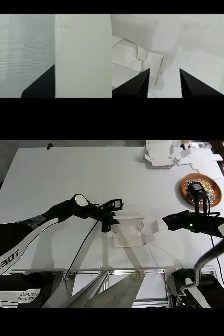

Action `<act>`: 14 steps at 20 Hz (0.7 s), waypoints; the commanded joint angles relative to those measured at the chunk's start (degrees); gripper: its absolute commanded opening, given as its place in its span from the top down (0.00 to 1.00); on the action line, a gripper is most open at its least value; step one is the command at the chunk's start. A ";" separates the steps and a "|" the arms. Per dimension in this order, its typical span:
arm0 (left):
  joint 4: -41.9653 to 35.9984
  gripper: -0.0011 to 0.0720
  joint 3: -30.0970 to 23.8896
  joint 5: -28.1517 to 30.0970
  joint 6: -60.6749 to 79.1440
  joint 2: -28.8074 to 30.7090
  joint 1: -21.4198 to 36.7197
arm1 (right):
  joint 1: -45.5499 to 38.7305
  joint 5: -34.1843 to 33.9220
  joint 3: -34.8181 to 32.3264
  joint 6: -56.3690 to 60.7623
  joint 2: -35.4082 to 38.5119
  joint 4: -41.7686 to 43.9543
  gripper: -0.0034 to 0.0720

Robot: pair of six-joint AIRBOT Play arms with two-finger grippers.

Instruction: Fold the box and place the chain.

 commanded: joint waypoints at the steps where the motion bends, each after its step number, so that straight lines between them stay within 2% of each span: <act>1: 0.70 0.98 -0.04 -0.02 -0.02 -0.59 -0.04 | 0.02 -0.02 0.00 0.02 -0.02 -0.04 0.41; 9: 0.85 0.98 -0.04 0.02 -0.09 -0.44 -0.04 | 0.02 0.00 0.00 0.02 -0.02 -0.48 0.41; 14: 5.64 0.98 2.27 1.01 -4.59 1.46 -0.04 | 0.02 -0.17 0.00 -0.02 -0.02 -0.48 0.41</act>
